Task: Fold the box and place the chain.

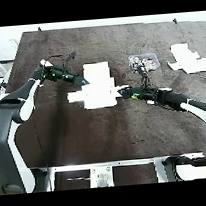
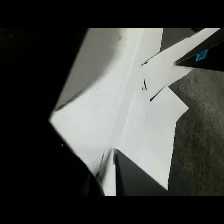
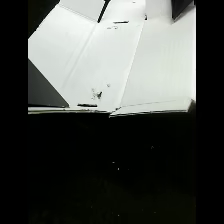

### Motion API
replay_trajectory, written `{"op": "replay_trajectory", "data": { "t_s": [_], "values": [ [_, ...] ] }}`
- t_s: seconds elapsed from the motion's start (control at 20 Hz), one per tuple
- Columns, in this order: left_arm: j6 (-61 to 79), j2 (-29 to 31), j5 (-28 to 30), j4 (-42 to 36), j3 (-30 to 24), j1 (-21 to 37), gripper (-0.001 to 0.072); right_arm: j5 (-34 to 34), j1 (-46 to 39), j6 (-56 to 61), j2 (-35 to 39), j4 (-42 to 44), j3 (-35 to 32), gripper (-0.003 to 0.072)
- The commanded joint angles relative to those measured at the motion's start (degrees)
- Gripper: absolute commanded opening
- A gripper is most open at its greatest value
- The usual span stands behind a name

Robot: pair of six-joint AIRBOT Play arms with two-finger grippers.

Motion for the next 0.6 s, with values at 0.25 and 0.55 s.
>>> {"op": "replay_trajectory", "data": {
  "t_s": [0.25,0.55],
  "values": [
    [9.66,-0.33,-4.04,-1.81,0.07,-0.02,0.0018,0.28,-0.63,-0.02,0.28,0.00,-0.02,0.0246],
    [23.54,1.60,-5.46,-1.46,-0.02,-0.02,0.0012,2.51,-9.09,0.07,5.51,0.00,-0.02,0.0246]
  ]
}}
